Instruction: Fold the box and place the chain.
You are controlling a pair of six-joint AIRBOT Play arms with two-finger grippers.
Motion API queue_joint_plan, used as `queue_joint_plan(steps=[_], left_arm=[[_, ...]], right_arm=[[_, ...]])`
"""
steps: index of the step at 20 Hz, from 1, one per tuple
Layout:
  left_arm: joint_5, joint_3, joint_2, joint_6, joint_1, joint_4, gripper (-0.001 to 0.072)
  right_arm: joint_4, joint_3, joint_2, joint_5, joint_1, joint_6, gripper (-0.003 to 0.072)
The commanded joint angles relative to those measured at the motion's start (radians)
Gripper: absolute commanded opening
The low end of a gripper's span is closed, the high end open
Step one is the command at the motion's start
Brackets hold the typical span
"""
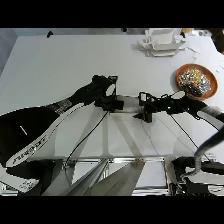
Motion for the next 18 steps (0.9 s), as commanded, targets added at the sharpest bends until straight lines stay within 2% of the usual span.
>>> queue_joint_plan(steps=[1,2,3,5,10,13,14,15,16,18], left_arm=[[0.002,0.001,0.009,0.0,0.003,-0.003,0.0169],[0.002,0.001,0.019,0.005,0.006,-0.002,0.0254],[0.0,0.001,0.033,0.034,0.011,0.003,0.0275],[-0.009,0.001,0.066,0.137,0.019,0.005,0.0275],[-0.224,0.001,0.171,0.395,0.065,0.001,0.0276],[-0.278,-0.002,0.261,0.601,0.13,-0.025,0.0283],[-0.278,-0.01,0.293,0.739,0.16,-0.06,0.0387],[-0.275,-0.025,0.321,0.888,0.188,-0.106,0.0533],[-0.267,-0.05,0.348,1.07,0.219,-0.165,0.0573],[-0.247,-0.116,0.383,1.434,0.276,-0.267,0.0576]], right_arm=[[-0.001,0.0,0.001,0.002,0.0,0.0,0.0406],[-0.001,0.0,0.001,0.002,0.0,0.0,0.0406],[-0.001,0.0,0.001,0.002,0.0,0.0,0.0406],[-0.001,0.0,0.001,0.002,0.0,0.0,0.0406],[-0.001,0.0,0.001,0.002,0.0,0.0,0.0406],[-0.001,0.0,0.001,0.002,0.0,0.0,0.0406],[-0.001,0.0,0.001,0.002,0.0,0.0,0.0406],[-0.001,0.0,0.001,0.002,0.0,0.0,0.0406],[-0.001,0.0,0.001,0.002,0.0,0.0,0.0406],[-0.001,0.0,0.001,0.002,0.0,0.0,0.0406]])
